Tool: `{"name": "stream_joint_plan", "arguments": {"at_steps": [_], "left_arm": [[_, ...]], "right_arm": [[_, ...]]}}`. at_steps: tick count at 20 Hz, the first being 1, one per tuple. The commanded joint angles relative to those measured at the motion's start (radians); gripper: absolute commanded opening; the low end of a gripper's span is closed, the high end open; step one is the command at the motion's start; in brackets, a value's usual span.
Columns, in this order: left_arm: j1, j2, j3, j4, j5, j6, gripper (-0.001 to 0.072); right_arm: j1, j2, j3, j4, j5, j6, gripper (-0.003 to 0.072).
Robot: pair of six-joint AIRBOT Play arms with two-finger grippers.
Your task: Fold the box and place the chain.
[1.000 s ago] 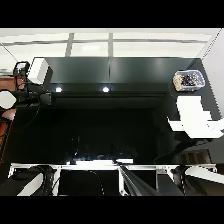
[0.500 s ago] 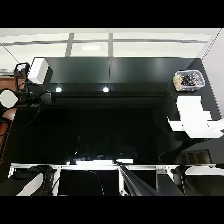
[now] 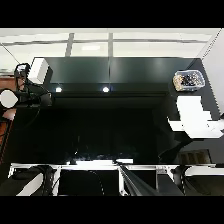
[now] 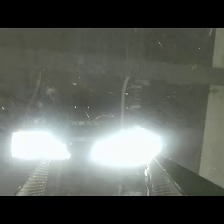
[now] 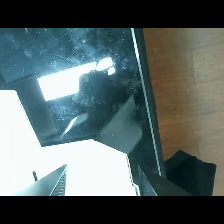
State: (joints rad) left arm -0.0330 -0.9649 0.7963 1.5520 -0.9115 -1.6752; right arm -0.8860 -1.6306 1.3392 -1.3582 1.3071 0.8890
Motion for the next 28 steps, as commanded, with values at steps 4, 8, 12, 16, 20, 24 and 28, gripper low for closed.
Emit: {"name": "stream_joint_plan", "arguments": {"at_steps": [4,8,12,16,20,24,28], "left_arm": [[0.000,0.000,0.001,-0.009,-0.018,-0.001,0.0710],[0.000,0.000,0.001,-0.008,-0.040,-0.001,0.0709],[-0.014,-0.002,0.001,-0.051,-0.073,0.153,0.0678],[-0.056,-0.006,0.001,-0.065,-0.059,0.164,0.0684],[-0.068,-0.027,-0.028,-0.287,0.067,0.237,0.0684],[-0.103,-0.058,-0.068,-0.530,0.248,0.285,0.0685],[-0.141,-0.142,-0.063,-0.680,0.239,0.258,0.0685]], "right_arm": [[0.032,0.000,-0.001,-0.062,0.126,0.021,0.0017],[0.097,0.048,-0.019,-0.036,0.131,0.023,0.0008],[0.145,0.167,-0.125,0.112,0.121,0.020,0.0008],[0.174,0.330,-0.342,0.293,0.025,0.010,0.0008],[0.311,0.492,-0.640,0.743,-0.126,-0.173,0.0008],[0.723,0.577,-0.780,0.888,-0.397,-0.212,0.0008],[0.986,0.579,-0.805,0.882,-0.595,-0.106,0.0008]]}}
